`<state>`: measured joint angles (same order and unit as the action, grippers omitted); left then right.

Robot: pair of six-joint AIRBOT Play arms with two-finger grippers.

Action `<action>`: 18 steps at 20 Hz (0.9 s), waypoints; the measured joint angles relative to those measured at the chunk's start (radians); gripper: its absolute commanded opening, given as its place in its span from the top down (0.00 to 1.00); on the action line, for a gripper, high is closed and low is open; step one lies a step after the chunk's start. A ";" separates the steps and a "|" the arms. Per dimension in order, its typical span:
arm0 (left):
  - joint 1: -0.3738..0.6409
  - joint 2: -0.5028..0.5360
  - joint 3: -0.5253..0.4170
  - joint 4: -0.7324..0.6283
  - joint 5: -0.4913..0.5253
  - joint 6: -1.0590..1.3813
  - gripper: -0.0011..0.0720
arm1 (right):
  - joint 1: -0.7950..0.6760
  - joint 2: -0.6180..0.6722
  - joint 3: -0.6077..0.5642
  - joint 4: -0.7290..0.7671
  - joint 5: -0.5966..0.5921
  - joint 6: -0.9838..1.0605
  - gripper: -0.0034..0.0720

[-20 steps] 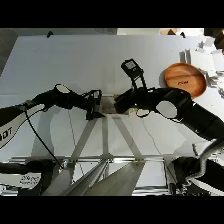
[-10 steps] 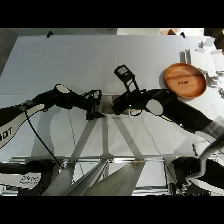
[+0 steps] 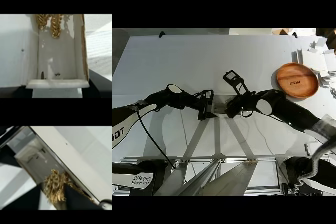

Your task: Fold the box and place the chain.

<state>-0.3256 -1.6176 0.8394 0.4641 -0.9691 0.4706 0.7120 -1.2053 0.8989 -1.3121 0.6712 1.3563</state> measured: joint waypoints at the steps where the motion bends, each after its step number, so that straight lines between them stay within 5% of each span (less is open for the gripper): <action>1: 0.000 0.000 0.000 0.000 0.000 0.000 0.61 | -0.006 0.016 0.000 0.001 0.018 -0.026 0.33; 8: 0.000 0.000 0.000 0.000 0.000 0.000 0.61 | -0.177 0.066 0.000 0.000 0.171 -0.224 0.33; 14: 0.000 0.000 0.000 0.000 0.000 0.000 0.61 | -0.377 0.071 -0.019 0.114 0.297 -0.741 0.32; 16: 0.000 0.000 0.000 0.000 0.000 0.000 0.61 | -0.424 0.068 -0.040 0.181 0.307 -0.938 0.14; 18: 0.000 0.000 0.000 0.000 0.000 0.000 0.61 | -0.459 0.055 -0.072 0.262 0.300 -1.146 0.14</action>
<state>-0.3256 -1.6176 0.8394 0.4641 -0.9691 0.4702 0.2527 -1.1503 0.8265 -1.0496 0.9714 0.2108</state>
